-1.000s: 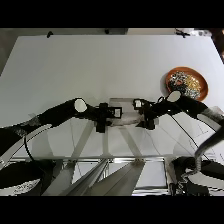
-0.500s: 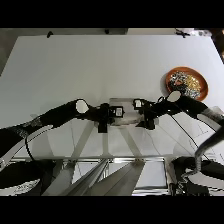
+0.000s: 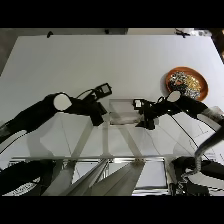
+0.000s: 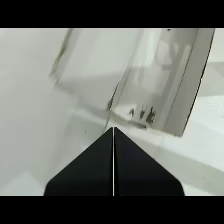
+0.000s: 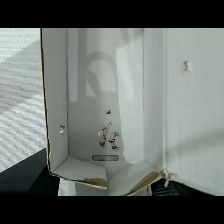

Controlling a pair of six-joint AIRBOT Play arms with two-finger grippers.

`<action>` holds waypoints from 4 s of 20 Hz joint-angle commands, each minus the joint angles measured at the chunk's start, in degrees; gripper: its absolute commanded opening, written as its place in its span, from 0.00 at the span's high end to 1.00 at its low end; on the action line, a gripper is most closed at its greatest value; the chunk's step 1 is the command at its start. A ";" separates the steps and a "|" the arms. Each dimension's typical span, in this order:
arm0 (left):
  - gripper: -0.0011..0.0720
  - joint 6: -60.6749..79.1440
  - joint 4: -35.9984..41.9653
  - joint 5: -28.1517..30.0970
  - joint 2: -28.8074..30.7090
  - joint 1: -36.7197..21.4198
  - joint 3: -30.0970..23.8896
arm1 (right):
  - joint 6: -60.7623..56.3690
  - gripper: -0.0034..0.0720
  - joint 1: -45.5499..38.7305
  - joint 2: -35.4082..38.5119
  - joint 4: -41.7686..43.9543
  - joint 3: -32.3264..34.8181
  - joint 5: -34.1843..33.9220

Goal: Fold the box and place the chain.

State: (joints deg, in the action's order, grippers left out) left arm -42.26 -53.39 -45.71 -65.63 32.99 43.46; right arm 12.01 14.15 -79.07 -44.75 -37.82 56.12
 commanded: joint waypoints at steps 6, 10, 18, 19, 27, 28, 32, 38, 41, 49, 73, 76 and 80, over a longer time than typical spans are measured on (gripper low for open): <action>0.98 -36.06 -7.91 -6.93 9.68 -10.16 -10.73 | 0.04 0.51 0.00 0.02 -0.02 0.00 0.02; 0.98 -36.24 -3.30 -3.37 3.39 -9.92 -11.54 | 0.07 0.51 0.02 0.02 -0.02 0.00 0.04; 0.98 -29.27 5.99 1.51 -6.25 -5.90 -11.54 | 0.04 0.51 0.00 0.02 -0.02 0.00 0.02; 0.98 -27.63 7.56 1.88 -6.38 -5.73 -11.54 | 0.04 0.51 0.00 0.02 -0.02 0.00 0.02; 0.98 -22.21 13.86 2.43 -8.66 -3.78 -11.54 | 0.07 0.51 0.02 0.02 -0.02 0.00 0.02; 0.98 -22.21 13.64 2.47 -9.18 -3.50 -11.54 | 0.04 0.51 0.00 0.02 -0.02 0.00 0.02; 0.98 -22.23 11.76 0.72 -7.93 -3.50 -11.54 | 0.07 0.51 0.00 0.02 -0.02 0.00 0.02; 0.99 -27.02 7.87 0.13 -0.31 -6.21 -11.54 | 0.07 0.51 0.00 0.02 -0.02 0.00 0.02; 0.99 -28.48 6.19 -1.29 -0.61 -6.29 -11.54 | 0.07 0.51 0.00 0.02 -0.02 0.00 0.02; 0.99 -28.96 6.21 -1.75 -6.19 -5.97 -11.54 | 0.04 0.51 0.02 0.02 -0.02 0.00 0.02; 0.98 -23.08 15.72 1.31 -4.48 -3.72 -11.52 | 0.04 0.51 0.02 0.02 -0.02 0.00 0.04; 0.97 -21.33 17.75 1.38 -4.46 -3.15 -11.52 | 0.07 0.51 0.02 0.02 -0.02 0.00 0.04; 0.93 -20.70 19.26 1.70 -3.98 -2.89 -11.50 | 0.07 0.51 0.00 0.02 -0.02 0.00 0.02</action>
State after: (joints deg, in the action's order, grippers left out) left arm -63.75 -35.70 -44.21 -70.00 29.95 31.90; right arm 12.05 14.15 -79.07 -44.75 -37.80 56.07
